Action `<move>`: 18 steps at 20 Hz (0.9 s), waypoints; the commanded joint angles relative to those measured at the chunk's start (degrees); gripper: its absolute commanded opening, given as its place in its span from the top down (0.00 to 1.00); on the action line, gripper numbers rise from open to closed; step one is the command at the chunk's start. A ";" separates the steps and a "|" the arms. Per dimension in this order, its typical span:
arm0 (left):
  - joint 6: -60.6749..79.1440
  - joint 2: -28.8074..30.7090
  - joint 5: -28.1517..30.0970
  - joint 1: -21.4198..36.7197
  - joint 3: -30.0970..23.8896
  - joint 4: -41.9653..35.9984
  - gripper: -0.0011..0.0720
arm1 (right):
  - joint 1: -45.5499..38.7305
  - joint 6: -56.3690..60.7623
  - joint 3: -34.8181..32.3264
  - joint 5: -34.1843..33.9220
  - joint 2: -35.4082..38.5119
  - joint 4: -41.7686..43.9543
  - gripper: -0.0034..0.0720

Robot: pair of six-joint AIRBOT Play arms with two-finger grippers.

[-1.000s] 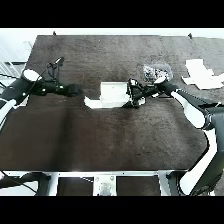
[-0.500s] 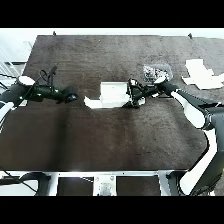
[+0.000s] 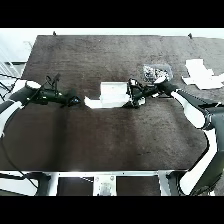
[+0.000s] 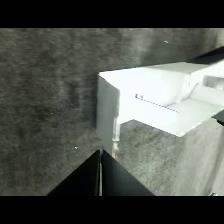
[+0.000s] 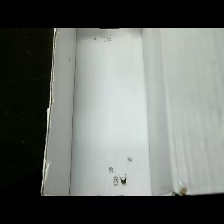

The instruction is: Fold the box and place the chain.

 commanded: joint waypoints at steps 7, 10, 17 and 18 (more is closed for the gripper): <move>1.18 -5.05 5.40 -5.01 0.02 -4.57 0.97 | 0.02 0.00 0.00 0.02 -0.04 0.00 0.18; 1.20 -6.03 6.91 -6.71 0.90 -5.03 0.97 | 0.02 0.00 0.00 0.02 -0.04 0.02 0.18; 3.78 -7.34 6.91 -7.82 1.62 -8.66 0.97 | 0.02 0.00 0.00 0.02 -0.04 0.02 0.18; 4.02 -7.34 6.45 -7.82 2.16 -8.79 0.97 | 0.02 0.00 0.00 0.02 -0.04 0.02 0.18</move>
